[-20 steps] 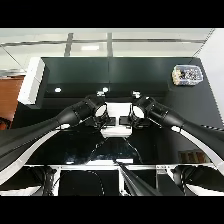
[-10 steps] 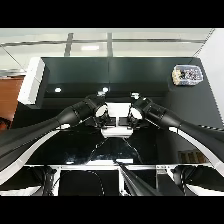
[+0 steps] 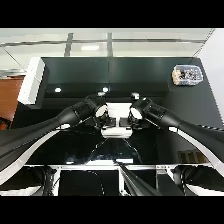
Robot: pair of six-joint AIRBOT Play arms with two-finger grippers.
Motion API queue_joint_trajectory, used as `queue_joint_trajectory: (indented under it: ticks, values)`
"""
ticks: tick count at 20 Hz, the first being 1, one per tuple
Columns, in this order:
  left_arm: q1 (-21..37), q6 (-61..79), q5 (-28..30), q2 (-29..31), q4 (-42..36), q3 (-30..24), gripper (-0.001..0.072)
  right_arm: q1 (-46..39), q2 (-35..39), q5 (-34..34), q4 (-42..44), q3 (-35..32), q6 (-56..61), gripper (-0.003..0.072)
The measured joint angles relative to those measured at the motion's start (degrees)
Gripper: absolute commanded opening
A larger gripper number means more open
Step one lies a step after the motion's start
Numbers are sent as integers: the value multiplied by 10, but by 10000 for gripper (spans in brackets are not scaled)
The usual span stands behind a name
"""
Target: Fold the box and place the chain.
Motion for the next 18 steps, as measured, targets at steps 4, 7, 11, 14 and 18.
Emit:
queue_joint_trajectory:
  ticks: [4, 7, 11, 14, 18]
  values:
    - [0, 0, -1, 0, 2, 0, 26, 0, -1, -6, 9, 0, -13, 203]
    - [0, -2, -1, 0, 4, 0, 26, 0, -1, -6, 14, 5, -27, 203]
    - [1, -2, -1, 0, 3, 0, 26, 0, -1, -5, 17, 11, -37, 204]
    - [1, -2, -1, 0, 3, 0, 26, 0, -1, -5, 22, 13, -42, 275]
    - [1, 0, 0, 0, 1, 0, 26, 0, -1, -3, 28, 13, -57, 276]
